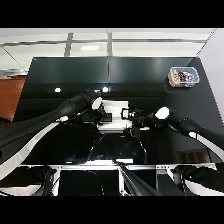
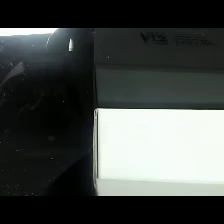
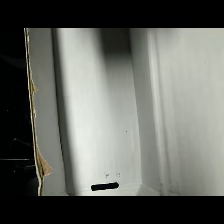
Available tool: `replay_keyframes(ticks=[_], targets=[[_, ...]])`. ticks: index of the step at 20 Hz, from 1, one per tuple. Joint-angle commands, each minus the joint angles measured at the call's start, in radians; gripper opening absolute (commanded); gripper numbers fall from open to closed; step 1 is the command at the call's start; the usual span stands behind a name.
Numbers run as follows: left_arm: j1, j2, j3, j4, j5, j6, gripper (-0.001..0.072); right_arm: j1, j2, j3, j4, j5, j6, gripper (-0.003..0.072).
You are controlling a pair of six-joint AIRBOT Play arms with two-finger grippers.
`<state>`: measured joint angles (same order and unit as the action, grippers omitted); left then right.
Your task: Fold the box and place the chain.
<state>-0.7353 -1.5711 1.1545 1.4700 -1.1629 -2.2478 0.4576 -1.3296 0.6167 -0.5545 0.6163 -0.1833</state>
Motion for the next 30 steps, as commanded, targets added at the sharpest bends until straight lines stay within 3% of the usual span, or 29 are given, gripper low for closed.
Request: replay_keyframes(ticks=[1,3,5,6,8,12,16,17,19,20,24,25,26,30], targets=[[0.000,-0.001,0.001,-0.010,0.006,-0.012,0.0025,0.000,0.000,0.000,0.000,0.000,-0.001,0.0055],[0.000,-0.001,0.001,-0.017,0.007,-0.012,0.0043,0.000,0.000,0.000,0.000,0.000,-0.001,0.0055],[0.000,-0.001,0.007,-0.017,0.006,-0.012,0.0313,0.000,0.000,0.000,0.000,0.000,-0.001,0.0055],[0.000,-0.001,0.013,-0.015,0.002,-0.012,0.0365,0.000,0.000,0.000,0.000,0.000,-0.001,0.0055],[0.001,-0.001,0.019,-0.013,0.001,-0.011,0.0370,0.000,0.000,0.000,0.000,0.000,-0.001,0.0055],[0.002,-0.001,0.019,0.045,-0.051,-0.012,0.0370,0.000,0.000,0.000,0.000,0.000,-0.001,0.0055],[0.000,-0.002,0.019,0.047,-0.041,-0.012,0.0363,0.000,0.000,0.000,0.000,0.000,-0.001,0.0055],[0.000,-0.004,0.019,0.043,-0.043,-0.012,0.0331,0.000,0.000,0.000,0.000,0.000,-0.001,0.0055],[0.000,-0.004,0.019,0.040,-0.037,-0.012,0.0077,0.000,0.000,0.000,0.000,0.000,-0.001,0.0055],[0.000,-0.004,0.019,0.039,-0.032,-0.012,0.0026,0.000,0.000,0.000,0.000,0.000,-0.001,0.0055],[0.000,-0.004,0.019,0.037,-0.026,-0.002,0.0025,0.000,0.000,0.000,0.000,0.000,0.000,0.0075],[0.000,-0.003,0.019,0.036,-0.026,0.005,0.0026,0.000,0.000,0.000,0.001,-0.002,0.007,0.0300],[0.000,-0.003,0.019,0.036,-0.026,0.021,0.0026,0.000,0.000,0.000,0.001,-0.013,0.039,0.0683],[0.000,-0.003,0.019,0.037,-0.041,0.022,0.0026,-0.003,0.063,0.000,-0.051,0.043,0.082,0.0707]])
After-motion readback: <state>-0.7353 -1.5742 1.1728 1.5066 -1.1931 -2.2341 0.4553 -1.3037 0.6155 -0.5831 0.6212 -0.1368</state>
